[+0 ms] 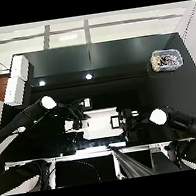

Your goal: Fold the box and place the chain.

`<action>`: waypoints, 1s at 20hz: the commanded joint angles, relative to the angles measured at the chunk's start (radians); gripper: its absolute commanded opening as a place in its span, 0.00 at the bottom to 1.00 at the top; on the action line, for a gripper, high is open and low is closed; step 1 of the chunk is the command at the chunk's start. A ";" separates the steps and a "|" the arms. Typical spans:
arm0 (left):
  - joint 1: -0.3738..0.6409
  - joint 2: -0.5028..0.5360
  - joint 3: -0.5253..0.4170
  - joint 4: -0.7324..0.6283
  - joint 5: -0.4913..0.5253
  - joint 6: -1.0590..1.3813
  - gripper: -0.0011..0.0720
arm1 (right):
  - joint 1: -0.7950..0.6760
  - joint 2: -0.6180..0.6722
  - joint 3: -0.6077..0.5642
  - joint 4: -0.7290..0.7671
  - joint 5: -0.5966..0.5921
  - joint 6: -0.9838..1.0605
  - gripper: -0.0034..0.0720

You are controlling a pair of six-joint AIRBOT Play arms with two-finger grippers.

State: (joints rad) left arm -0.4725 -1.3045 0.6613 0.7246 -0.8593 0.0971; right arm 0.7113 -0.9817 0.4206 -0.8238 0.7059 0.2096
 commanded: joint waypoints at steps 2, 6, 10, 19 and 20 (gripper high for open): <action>0.000 -0.001 0.000 0.000 0.000 0.000 0.05 | 0.003 0.001 0.066 -0.019 0.006 0.023 0.99; 0.000 -0.001 0.000 0.000 -0.003 0.000 0.05 | -0.011 0.005 0.116 -0.109 0.018 0.093 0.99; 0.000 -0.001 0.000 0.000 -0.014 0.000 0.05 | -0.063 0.045 0.124 -0.161 0.020 0.186 0.99; 0.000 -0.001 0.000 0.000 -0.014 0.000 0.05 | -0.089 0.014 0.122 -0.108 0.027 0.138 0.99; 0.000 -0.001 0.000 -0.001 -0.014 0.000 0.05 | -0.097 0.018 0.123 -0.169 0.027 0.159 0.99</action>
State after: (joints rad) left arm -0.4725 -1.3052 0.6613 0.7250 -0.8757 0.0986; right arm 0.6224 -0.9512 0.5423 -0.9504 0.7307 0.3698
